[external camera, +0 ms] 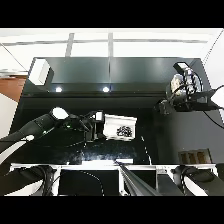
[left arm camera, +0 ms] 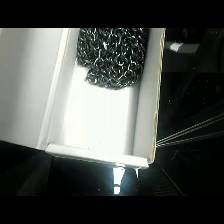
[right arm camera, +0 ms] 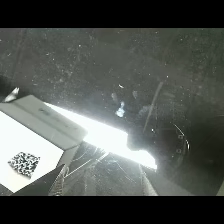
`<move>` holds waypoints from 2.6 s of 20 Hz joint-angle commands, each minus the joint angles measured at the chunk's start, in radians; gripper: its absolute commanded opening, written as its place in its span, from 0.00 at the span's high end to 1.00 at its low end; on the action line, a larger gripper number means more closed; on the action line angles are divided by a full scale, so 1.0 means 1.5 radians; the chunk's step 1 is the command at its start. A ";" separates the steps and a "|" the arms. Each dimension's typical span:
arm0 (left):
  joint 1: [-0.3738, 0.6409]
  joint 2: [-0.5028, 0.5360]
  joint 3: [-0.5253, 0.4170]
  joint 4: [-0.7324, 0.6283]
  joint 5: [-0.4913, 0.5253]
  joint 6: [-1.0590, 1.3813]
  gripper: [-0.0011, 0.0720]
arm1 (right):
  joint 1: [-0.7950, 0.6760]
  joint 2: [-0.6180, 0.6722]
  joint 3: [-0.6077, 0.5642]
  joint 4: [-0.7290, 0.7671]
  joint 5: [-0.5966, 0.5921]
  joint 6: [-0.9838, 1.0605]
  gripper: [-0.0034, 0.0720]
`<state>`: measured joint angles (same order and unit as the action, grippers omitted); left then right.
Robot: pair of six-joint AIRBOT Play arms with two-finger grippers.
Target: Fold the box and place the chain.
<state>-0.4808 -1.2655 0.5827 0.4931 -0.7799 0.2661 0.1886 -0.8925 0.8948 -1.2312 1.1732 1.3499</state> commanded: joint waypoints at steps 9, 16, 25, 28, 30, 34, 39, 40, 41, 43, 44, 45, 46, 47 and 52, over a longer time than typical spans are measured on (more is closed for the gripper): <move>-0.011 0.000 0.001 0.003 -0.034 -0.003 0.02 | 0.000 0.000 0.000 0.000 0.000 0.000 0.23; -0.029 -0.016 0.003 0.007 -0.006 -0.006 0.02 | 0.000 0.000 0.000 0.000 -0.007 0.000 0.23; -0.029 -0.016 0.004 0.007 -0.006 -0.006 0.36 | 0.000 -0.001 -0.003 0.001 -0.015 -0.003 0.00; -0.029 -0.016 0.004 0.007 -0.006 -0.006 0.36 | 0.000 -0.016 -0.011 0.051 -0.023 -0.041 0.00; -0.029 -0.016 0.004 0.007 -0.006 -0.006 0.36 | 0.000 -0.040 -0.011 0.160 -0.031 -0.151 0.01; -0.029 -0.016 0.004 0.007 -0.006 -0.006 0.36 | 0.001 -0.105 -0.011 0.286 -0.038 -0.424 0.01; -0.029 -0.016 0.004 0.007 -0.006 -0.006 0.36 | 0.060 -0.172 -0.016 0.290 -0.023 -0.583 0.02; -0.029 -0.016 0.004 0.007 -0.006 -0.006 0.36 | 0.075 -0.179 -0.017 0.294 -0.019 -0.590 0.02; -0.029 -0.016 0.004 0.007 -0.006 -0.006 0.36 | 0.089 -0.180 -0.017 0.300 -0.017 -0.599 0.02; -0.029 -0.016 0.004 0.007 -0.006 -0.006 0.36 | 0.104 -0.180 -0.017 0.302 0.006 -0.639 0.02; -0.029 -0.016 0.004 0.007 -0.006 -0.006 0.36 | 0.104 -0.180 -0.017 0.301 0.020 -0.642 0.02; -0.029 -0.016 0.004 0.007 -0.006 -0.006 0.36 | 0.104 -0.180 -0.017 0.292 0.036 -0.641 0.02; -0.029 -0.016 0.004 0.007 -0.006 -0.006 0.36 | 0.105 -0.180 -0.019 0.275 0.043 -0.641 0.02; -0.029 -0.016 0.004 0.007 -0.006 -0.006 0.36 | 0.106 -0.180 -0.031 0.266 0.038 -0.642 0.02; -0.029 -0.016 0.004 0.007 -0.006 -0.006 0.36 | 0.127 -0.180 -0.100 0.287 -0.045 -0.722 0.02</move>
<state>-0.5240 -1.2892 0.5877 0.5037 -0.7883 0.2565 0.3576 -1.1614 0.7853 -0.8127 1.1675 0.3420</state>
